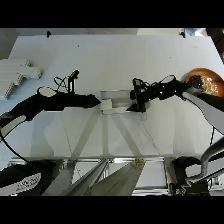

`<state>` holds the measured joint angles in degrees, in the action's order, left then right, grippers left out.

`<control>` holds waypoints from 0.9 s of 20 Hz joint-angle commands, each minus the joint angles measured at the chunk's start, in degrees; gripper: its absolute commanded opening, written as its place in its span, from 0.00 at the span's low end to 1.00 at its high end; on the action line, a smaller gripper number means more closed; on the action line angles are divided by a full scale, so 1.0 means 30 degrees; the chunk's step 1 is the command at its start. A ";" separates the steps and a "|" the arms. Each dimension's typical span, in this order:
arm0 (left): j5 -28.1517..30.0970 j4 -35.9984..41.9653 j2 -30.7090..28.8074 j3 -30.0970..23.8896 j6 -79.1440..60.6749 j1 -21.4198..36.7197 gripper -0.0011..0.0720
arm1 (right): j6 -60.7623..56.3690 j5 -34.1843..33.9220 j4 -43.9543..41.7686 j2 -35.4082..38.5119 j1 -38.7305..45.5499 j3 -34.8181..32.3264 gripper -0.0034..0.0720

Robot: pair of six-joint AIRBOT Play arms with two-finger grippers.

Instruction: Fold the box and place the chain.

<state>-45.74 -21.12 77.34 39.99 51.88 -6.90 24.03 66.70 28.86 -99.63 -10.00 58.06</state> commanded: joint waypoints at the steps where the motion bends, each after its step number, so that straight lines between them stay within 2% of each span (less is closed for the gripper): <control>1: -0.0270 0.0736 0.0372 -0.0051 -0.1537 -0.0117 0.18 | 0.0000 0.0000 -0.0007 0.0000 0.0007 0.0015 0.71; 2: -0.0386 0.0743 0.0510 -0.0051 -0.1778 -0.0197 0.19 | 0.0000 -0.0007 -0.0007 0.0000 0.0007 0.0015 0.71; 4: -0.0554 0.0765 0.0685 -0.0051 -0.2004 -0.0240 0.47 | 0.0000 0.0000 -0.0007 -0.0007 0.0007 0.0015 0.71; 5: -0.0539 0.0750 0.0699 -0.0051 -0.2004 -0.0233 0.51 | 0.0000 -0.0007 -0.0007 0.0000 0.0007 0.0015 0.71; 9: -0.0277 0.0743 0.0699 -0.0051 -0.2011 -0.0240 0.51 | 0.0000 -0.0007 -0.0007 -0.0007 0.0007 0.0015 0.71; 18: 0.2484 0.0736 0.0707 -0.0044 -0.2375 -0.1384 0.50 | 0.0000 0.0000 -0.0007 0.0000 0.0000 0.0015 0.71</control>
<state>-41.52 -18.76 79.40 39.88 44.97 -9.74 24.03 66.61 28.95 -99.63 -10.00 58.06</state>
